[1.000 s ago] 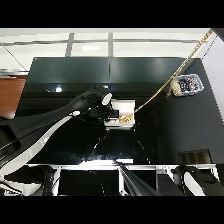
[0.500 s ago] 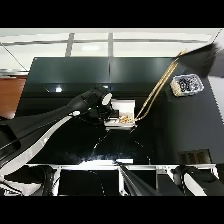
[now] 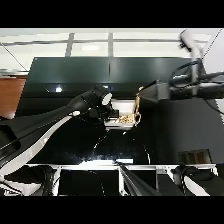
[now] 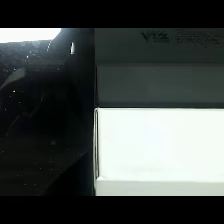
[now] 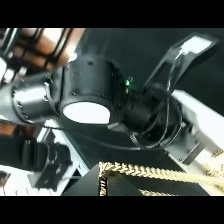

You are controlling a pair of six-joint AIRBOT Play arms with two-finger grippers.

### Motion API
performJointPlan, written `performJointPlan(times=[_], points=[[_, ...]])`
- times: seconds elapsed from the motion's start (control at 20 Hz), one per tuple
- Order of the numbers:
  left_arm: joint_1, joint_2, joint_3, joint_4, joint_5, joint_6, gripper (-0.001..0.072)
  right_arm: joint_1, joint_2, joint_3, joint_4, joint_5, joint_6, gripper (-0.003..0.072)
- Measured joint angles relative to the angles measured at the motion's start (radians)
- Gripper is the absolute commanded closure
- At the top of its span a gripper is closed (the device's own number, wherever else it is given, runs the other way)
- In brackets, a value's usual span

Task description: Fold the box and place the chain.

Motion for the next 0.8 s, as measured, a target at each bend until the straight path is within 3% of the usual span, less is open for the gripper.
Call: performJointPlan(times=[0.45,0.5,0.55,0.6,0.8], points=[[0.000,0.000,0.000,0.000,0.000,0.000,0.0678,0.087,-0.098,-0.097,-0.114,-0.132,-0.007,0.0665],[0.000,0.000,0.000,0.000,0.000,0.000,0.0678,0.095,-0.100,-0.121,-0.122,-0.160,-0.006,0.0559],[0.000,0.000,0.000,0.000,0.000,0.000,0.0678,0.101,-0.102,-0.143,-0.125,-0.190,-0.003,0.0287],[0.000,0.000,0.000,0.000,0.000,0.000,0.0678,0.104,-0.103,-0.159,-0.130,-0.210,-0.004,0.0184],[0.000,0.000,0.000,0.000,0.000,0.000,0.0677,0.039,-0.092,-0.179,-0.175,-0.219,-0.038,0.0181]])
